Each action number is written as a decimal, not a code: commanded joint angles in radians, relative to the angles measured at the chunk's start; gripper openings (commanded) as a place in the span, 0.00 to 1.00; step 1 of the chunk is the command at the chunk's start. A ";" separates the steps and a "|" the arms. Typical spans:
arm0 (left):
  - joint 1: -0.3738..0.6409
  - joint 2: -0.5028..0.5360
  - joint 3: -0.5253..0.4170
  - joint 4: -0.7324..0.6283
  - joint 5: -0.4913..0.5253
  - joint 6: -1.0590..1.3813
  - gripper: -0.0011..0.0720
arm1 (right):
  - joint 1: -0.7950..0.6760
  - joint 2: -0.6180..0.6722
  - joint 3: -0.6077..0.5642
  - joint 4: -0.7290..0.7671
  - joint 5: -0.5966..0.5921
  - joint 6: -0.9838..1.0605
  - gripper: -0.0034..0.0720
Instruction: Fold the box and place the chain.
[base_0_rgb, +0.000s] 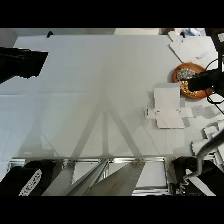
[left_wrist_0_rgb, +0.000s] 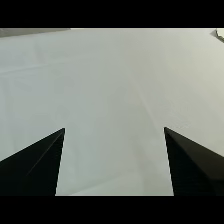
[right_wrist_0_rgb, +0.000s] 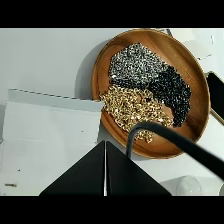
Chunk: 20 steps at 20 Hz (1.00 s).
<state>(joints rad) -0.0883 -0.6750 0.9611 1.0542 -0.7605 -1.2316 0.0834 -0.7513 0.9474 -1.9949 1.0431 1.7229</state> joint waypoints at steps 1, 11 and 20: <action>-0.001 0.000 0.001 0.000 0.000 0.000 0.97 | 0.000 -0.003 0.001 0.010 -0.037 -0.007 0.06; -0.001 0.000 0.001 0.000 0.000 0.000 0.97 | -0.061 -0.193 0.001 0.002 0.016 -0.037 0.21; -0.001 0.001 0.001 0.000 0.000 0.000 0.97 | -0.313 -0.402 0.001 0.004 0.116 -0.158 0.70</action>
<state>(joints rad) -0.0887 -0.6750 0.9611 1.0542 -0.7601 -1.2316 -0.1455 -1.1107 0.9474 -1.9923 1.1393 1.6154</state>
